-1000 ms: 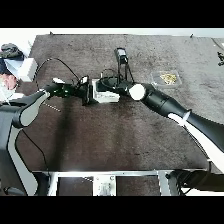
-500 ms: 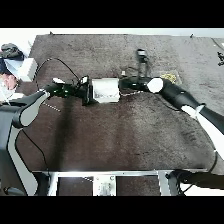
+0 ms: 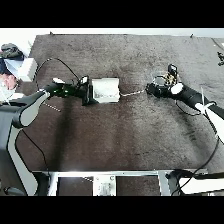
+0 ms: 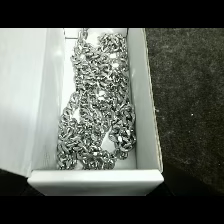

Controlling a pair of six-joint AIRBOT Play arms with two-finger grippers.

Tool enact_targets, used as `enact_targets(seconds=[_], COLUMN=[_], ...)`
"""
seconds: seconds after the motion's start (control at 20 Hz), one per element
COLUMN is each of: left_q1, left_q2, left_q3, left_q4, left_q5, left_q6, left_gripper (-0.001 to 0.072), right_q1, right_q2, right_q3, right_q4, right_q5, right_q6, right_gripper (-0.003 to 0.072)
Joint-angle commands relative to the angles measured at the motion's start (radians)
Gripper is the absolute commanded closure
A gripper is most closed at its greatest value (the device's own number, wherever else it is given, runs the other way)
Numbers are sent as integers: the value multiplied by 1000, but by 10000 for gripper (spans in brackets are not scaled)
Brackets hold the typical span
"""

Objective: Fold the box and place the chain.

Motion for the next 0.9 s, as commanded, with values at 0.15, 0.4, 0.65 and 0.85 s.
enact_targets(seconds=[0.15,0.4,0.65,0.85], left_q1=[0,0,0,0], left_q2=[0,0,0,0], left_q3=[0,0,0,0], left_q4=[0,0,0,0], left_q5=[1,1,1,0], left_q6=[0,0,0,0], left_gripper=[384,384,384,384], right_q1=[19,24,106,183], right_q2=[-143,-178,43,216], right_q3=[102,136,136,136], right_q4=[57,56,52,37], right_q5=[-62,-46,59,60], right_q6=[1,1,-84,-109], right_gripper=[350,674,674,674])
